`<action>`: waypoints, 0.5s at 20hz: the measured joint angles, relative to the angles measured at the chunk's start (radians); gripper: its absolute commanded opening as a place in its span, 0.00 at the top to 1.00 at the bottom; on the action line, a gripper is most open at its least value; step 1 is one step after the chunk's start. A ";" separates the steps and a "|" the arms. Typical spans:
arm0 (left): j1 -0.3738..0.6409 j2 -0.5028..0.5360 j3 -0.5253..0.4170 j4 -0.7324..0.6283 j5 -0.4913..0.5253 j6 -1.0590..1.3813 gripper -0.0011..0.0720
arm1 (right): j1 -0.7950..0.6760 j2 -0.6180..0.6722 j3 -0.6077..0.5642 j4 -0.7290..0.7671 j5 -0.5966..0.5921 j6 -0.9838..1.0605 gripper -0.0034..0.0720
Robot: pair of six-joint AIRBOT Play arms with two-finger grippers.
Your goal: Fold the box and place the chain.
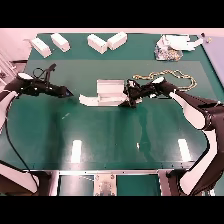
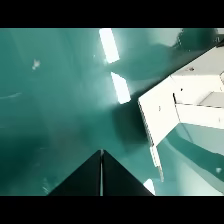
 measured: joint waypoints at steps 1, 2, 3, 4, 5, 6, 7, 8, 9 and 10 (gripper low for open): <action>-0.015 -0.010 0.000 0.002 -0.001 -0.016 0.96 | 0.000 0.000 0.000 0.000 0.000 0.000 0.30; -0.030 -0.019 0.000 0.003 -0.004 -0.028 0.96 | 0.000 0.000 0.000 0.000 0.000 0.000 0.30; -0.048 -0.028 0.000 0.005 -0.004 -0.037 0.96 | 0.000 0.000 0.000 0.000 0.000 0.000 0.30; -0.070 -0.038 0.000 0.005 -0.005 -0.045 0.96 | 0.000 0.000 0.000 0.000 0.000 0.000 0.30; -0.091 -0.045 0.000 0.008 -0.005 -0.049 0.96 | 0.000 0.000 0.000 0.000 0.000 0.000 0.30; -0.113 -0.052 0.000 0.007 -0.004 -0.053 0.96 | 0.000 0.000 0.000 0.000 0.000 0.000 0.30; -0.133 -0.057 0.000 0.007 -0.003 -0.056 0.96 | 0.000 0.000 0.000 0.000 0.000 0.000 0.30; -0.148 -0.061 0.000 0.006 -0.001 -0.060 0.96 | 0.000 0.000 0.000 0.000 0.000 0.000 0.30; -0.163 -0.063 0.000 0.001 0.000 -0.061 0.96 | 0.000 0.000 0.000 0.000 0.000 0.000 0.30; -0.177 -0.065 0.000 -0.008 0.000 -0.062 0.96 | 0.000 0.000 0.000 0.000 0.000 0.000 0.30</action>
